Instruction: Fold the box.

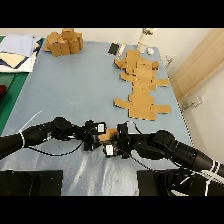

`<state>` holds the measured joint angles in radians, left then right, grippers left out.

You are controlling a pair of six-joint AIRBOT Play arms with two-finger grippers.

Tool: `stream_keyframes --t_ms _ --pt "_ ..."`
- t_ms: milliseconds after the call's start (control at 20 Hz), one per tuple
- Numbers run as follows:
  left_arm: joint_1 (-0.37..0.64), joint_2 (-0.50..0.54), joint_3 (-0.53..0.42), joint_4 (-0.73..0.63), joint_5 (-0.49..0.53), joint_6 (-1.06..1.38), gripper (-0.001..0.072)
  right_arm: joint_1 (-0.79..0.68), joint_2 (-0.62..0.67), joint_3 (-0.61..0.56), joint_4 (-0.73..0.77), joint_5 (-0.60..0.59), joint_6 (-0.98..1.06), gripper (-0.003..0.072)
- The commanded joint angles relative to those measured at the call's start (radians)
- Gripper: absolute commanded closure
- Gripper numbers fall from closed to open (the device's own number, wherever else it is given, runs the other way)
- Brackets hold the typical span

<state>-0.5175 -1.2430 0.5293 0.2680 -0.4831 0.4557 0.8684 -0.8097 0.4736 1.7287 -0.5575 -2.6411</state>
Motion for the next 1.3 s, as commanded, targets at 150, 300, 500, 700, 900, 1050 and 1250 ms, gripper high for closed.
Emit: stream_keyframes --t_ms 150,300,500,700,900,1050,1250 --pt "0.000 0.000 0.001 0.000 0.002 0.000 0.0099 0.000 0.052 0.024 0.007 -0.042 0.114 0.0377" --pt "0.000 0.000 0.001 0.000 0.002 0.000 0.0099 0.000 0.203 0.055 0.014 -0.256 0.539 0.0449" --pt "0.000 0.000 0.001 0.000 0.002 0.000 0.0099 -0.002 0.358 -0.099 0.293 -0.399 1.081 0.0684" --pt "0.000 0.000 0.001 0.000 0.002 0.000 0.0099 -0.002 0.385 -0.299 0.479 -0.002 1.290 0.0684" --pt "0.000 0.000 0.000 0.000 0.002 -0.001 0.0099 -0.021 0.324 -0.311 0.471 0.370 1.357 0.0683" --pt "0.000 0.000 0.000 0.000 0.002 -0.001 0.0099 -0.023 0.272 -0.311 0.471 0.400 1.367 0.0683" --pt "0.000 0.000 0.001 0.000 0.002 -0.001 0.0099 -0.023 0.194 -0.311 0.471 0.459 1.369 0.0683"
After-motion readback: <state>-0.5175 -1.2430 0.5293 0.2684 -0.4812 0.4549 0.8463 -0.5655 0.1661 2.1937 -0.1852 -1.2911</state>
